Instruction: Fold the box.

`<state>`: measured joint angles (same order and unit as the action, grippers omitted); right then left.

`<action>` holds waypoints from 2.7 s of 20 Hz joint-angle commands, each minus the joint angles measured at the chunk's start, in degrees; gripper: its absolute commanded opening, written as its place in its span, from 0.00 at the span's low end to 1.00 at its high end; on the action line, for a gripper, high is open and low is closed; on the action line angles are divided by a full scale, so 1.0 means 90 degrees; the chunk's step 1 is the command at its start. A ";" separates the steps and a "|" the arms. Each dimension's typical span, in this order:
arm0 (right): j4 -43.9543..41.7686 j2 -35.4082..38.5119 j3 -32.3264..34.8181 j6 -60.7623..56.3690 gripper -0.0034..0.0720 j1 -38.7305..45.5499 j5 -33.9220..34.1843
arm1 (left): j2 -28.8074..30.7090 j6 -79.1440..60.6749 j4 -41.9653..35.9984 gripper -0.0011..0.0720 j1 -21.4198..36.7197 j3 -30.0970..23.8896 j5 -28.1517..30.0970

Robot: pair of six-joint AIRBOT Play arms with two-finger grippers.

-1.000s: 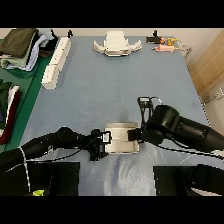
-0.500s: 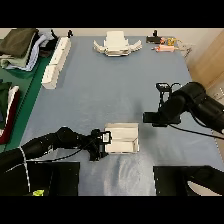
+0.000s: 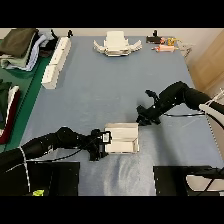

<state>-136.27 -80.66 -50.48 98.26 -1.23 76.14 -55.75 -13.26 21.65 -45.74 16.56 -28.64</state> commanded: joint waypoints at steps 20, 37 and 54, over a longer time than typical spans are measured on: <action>0.1807 0.3517 0.2305 0.3325 0.04 -0.4024 -0.4617 | 0.0002 0.0000 0.0000 0.73 0.0000 0.0005 0.0000; 0.3648 0.3874 0.2093 0.3750 0.66 -0.5224 -0.3922 | 0.0002 0.0000 0.0002 0.73 0.0000 0.0005 0.0000; 0.3757 0.3599 0.2086 0.4435 0.69 -0.5226 -0.3434 | 0.0002 0.0000 0.0000 0.73 0.0000 0.0005 0.0000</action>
<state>-103.18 -48.21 -31.68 138.04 -48.21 44.42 -55.75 -13.23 21.65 -45.74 16.56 -28.64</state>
